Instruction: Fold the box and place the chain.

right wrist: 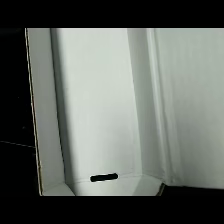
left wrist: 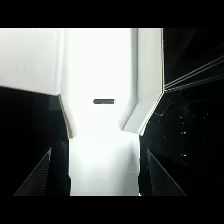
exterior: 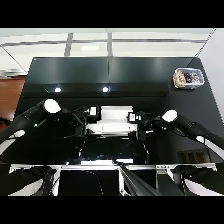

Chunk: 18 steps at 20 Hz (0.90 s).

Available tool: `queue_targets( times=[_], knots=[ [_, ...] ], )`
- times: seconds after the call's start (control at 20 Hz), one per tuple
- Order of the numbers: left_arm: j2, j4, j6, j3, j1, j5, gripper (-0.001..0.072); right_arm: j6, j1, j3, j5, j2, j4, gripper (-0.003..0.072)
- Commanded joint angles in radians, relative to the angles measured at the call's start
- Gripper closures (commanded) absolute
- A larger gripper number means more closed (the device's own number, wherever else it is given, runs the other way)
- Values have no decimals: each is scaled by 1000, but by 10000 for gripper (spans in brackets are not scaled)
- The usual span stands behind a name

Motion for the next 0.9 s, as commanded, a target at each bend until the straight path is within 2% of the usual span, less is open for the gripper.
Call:
queue_targets(
  times=[0.0, 0.35, 0.45, 0.5, 0.6, 0.65, 0.7, 0.85],
  knots=[
    [-36, -32, 27, 3, -21, 21, -11, 0, 1, 0, 0, -1, 0, 623],
    [-71, -100, 55, 6, -68, 67, -8, 0, 1, 0, 0, -1, 0, 623],
    [-69, -90, 53, 12, -67, 54, 24, 0, 1, 0, 0, -1, 0, 622],
    [-68, -81, 51, 17, -65, 37, 117, 0, 1, 0, 0, -1, 0, 623],
    [-68, -67, 51, 29, -66, -10, 404, 0, 1, 0, 0, -1, 0, 622],
    [-68, -67, 49, 34, -66, -27, 511, 0, 1, 0, 0, -1, 0, 622],
    [-68, -68, 47, 36, -66, -39, 553, 0, 1, 0, 0, -1, 0, 623],
    [-69, -108, 42, 35, -66, -45, 552, 0, 1, 0, 0, -1, 0, 623]
  ],
)
